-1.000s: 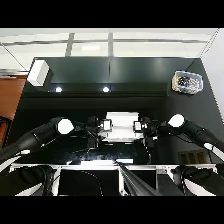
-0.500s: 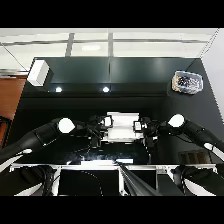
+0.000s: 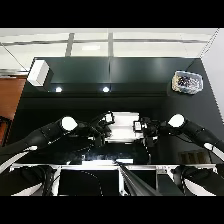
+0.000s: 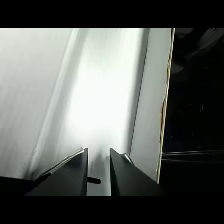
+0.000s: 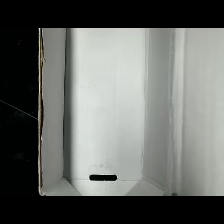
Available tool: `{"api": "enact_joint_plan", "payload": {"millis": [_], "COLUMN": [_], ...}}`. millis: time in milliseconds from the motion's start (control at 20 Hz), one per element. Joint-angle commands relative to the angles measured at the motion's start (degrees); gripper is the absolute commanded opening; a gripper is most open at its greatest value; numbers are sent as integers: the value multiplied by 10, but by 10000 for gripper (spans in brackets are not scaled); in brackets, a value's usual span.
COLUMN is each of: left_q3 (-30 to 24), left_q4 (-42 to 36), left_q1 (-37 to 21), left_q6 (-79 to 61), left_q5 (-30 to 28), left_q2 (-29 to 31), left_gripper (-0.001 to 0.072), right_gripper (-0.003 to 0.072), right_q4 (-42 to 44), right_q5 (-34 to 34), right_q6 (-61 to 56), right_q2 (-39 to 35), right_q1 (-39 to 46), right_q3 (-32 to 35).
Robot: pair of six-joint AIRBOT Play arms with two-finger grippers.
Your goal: Fold the box and place the chain.
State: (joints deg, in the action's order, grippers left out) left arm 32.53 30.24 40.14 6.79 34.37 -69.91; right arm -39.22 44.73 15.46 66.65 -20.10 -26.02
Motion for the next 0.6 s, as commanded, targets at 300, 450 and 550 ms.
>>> {"api": "enact_joint_plan", "payload": {"millis": [300, 450, 550], "left_q3": [0, 3, 6], "left_q4": [-5, 31, 85], "left_q1": [13, 2, -20], "left_q6": [-25, -20, 45], "left_q5": [-16, -2, 21], "left_q2": [-5, 8, 38], "left_gripper": [428, 34, 29], "right_gripper": [192, 192, 192], "right_q4": [0, 0, 0], "right_q5": [0, 0, 0], "right_q6": [-2, -2, -2], "right_q2": [0, 0, 0], "right_q1": [0, 0, 0], "right_q3": [0, 0, 0]}}
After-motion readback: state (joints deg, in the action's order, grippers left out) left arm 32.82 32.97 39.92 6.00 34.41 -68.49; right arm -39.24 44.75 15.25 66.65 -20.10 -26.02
